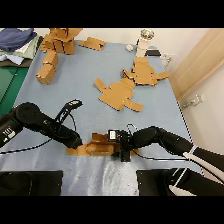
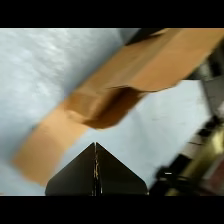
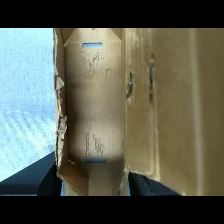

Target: Fold the box.

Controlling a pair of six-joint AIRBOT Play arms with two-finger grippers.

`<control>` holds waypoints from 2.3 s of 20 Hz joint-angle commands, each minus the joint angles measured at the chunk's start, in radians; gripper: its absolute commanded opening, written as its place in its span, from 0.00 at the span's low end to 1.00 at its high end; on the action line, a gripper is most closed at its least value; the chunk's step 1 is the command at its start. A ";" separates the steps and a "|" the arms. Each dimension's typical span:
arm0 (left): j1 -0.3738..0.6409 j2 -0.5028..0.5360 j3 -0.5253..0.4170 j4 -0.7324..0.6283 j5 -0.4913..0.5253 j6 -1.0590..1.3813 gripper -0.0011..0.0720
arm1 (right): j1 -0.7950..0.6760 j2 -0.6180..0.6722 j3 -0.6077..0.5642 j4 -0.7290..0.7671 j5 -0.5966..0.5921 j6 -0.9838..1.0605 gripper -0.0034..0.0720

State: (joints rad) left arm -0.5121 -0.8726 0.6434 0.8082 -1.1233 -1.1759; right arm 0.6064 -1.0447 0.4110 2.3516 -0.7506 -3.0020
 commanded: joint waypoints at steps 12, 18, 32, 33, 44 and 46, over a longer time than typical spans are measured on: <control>-0.023 -0.406 0.002 -0.459 0.332 0.032 0.03 | 0.000 0.001 0.001 0.000 0.000 0.000 0.68; -0.024 -0.469 0.004 -0.346 0.357 -0.075 0.03 | 0.000 0.001 0.001 -0.002 0.000 0.000 0.68; 0.007 0.129 -0.011 0.074 0.132 0.441 0.04 | 0.000 0.001 0.001 -0.003 0.000 0.000 0.68; 0.000 0.157 -0.022 0.127 0.137 0.486 0.31 | 0.000 0.001 0.001 -0.003 0.000 0.000 0.68; -0.029 0.089 -0.238 -0.122 0.307 1.043 0.94 | 0.000 0.001 0.001 -0.004 0.000 0.000 0.68; -0.031 0.089 -0.316 -0.269 0.362 1.207 0.94 | 0.000 0.001 0.001 -0.003 0.000 0.000 0.68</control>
State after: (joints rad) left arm -0.5415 -0.7818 0.4126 0.7292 -0.8371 -0.1951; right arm 0.6067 -1.0447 0.4110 2.3482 -0.7509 -3.0020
